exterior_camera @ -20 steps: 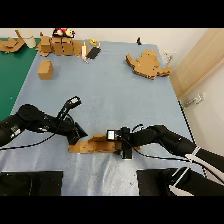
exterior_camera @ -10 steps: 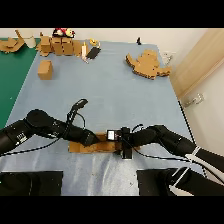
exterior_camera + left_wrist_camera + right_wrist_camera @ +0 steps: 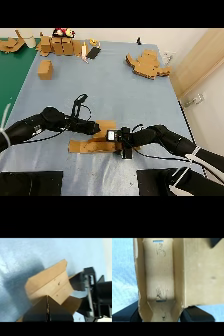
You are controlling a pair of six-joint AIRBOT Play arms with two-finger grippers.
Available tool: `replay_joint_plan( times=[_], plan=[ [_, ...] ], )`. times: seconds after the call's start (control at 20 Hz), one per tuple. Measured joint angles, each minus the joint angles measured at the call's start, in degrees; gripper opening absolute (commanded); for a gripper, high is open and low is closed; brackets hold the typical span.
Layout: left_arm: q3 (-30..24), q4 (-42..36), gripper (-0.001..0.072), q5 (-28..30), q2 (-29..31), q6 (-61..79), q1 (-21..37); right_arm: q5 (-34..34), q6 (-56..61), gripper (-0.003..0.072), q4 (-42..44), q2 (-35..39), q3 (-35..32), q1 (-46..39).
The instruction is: Fold the box.
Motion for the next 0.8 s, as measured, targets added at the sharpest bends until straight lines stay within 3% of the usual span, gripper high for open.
replay_joint_plan(
  times=[0.2, 0.5, 0.65, 0.8],
  plan=[
    [0.98, 2.27, 0.0013, -1.01, -4.92, -1.53, 0.0, -0.07, -0.02, 0.0583, -0.04, 0.0, 0.0, 0.0],
    [3.85, 3.04, 0.0013, -1.57, -6.8, 0.26, 0.57, -0.02, 0.0, 0.0582, -0.07, 0.0, 0.0, 0.0],
    [5.01, 2.95, 0.0012, -3.39, -5.25, 4.48, 2.6, -0.02, 0.0, 0.0582, -0.04, 0.0, 0.0, 0.0],
    [4.07, 3.98, 0.0012, -6.8, 0.52, 11.02, 6.19, -0.02, -0.02, 0.0583, -0.04, 0.0, 0.0, 0.0]
  ],
)
